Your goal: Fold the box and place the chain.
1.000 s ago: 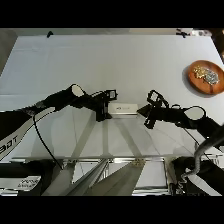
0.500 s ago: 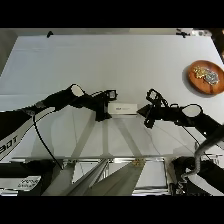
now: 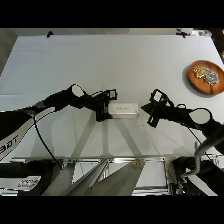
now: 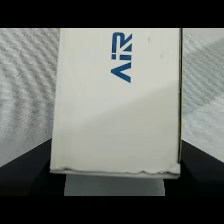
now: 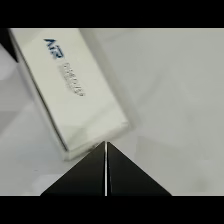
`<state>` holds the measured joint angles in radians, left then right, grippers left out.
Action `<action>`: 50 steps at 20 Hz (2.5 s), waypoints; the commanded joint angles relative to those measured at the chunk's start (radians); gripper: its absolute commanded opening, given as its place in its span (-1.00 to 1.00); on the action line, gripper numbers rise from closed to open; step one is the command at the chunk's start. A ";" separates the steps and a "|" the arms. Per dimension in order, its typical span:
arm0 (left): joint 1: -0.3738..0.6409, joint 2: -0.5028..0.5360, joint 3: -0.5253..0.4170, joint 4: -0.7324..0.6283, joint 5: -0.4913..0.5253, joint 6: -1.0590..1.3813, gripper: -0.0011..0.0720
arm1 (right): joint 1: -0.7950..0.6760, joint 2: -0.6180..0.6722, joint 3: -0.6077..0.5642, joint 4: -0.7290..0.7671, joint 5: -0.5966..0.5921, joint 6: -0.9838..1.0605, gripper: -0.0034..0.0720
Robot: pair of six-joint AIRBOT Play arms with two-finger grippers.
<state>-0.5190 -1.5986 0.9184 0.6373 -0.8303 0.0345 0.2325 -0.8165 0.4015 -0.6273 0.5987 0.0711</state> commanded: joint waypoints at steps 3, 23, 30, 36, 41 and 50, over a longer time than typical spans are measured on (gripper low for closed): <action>0.007 0.018 0.000 0.013 -0.045 -0.023 -0.60 | 0.000 0.149 0.003 -0.257 -0.136 0.298 -0.88; 0.848 0.212 0.000 0.548 -0.096 -0.789 -0.37 | 0.000 0.149 0.002 -0.544 0.096 0.767 -0.88; 0.911 0.212 0.000 0.708 -0.096 -1.029 0.16 | 0.000 0.148 0.002 -0.544 0.097 0.767 -0.88; 0.911 0.215 0.000 0.715 -0.181 -1.030 0.95 | 0.000 0.145 0.002 -0.543 0.098 0.771 -0.88; 0.911 0.270 0.000 0.728 -0.285 -1.029 0.94 | 0.000 0.145 0.002 -0.543 0.121 0.771 -0.88; 0.911 0.286 0.000 0.742 -0.319 -1.030 0.94 | 0.000 0.145 0.003 -0.543 0.148 0.793 -0.88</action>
<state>0.3916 -1.3151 0.9180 1.3773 -1.1423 -0.9951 0.2329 -0.6708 0.4034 -1.1702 0.7383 0.8608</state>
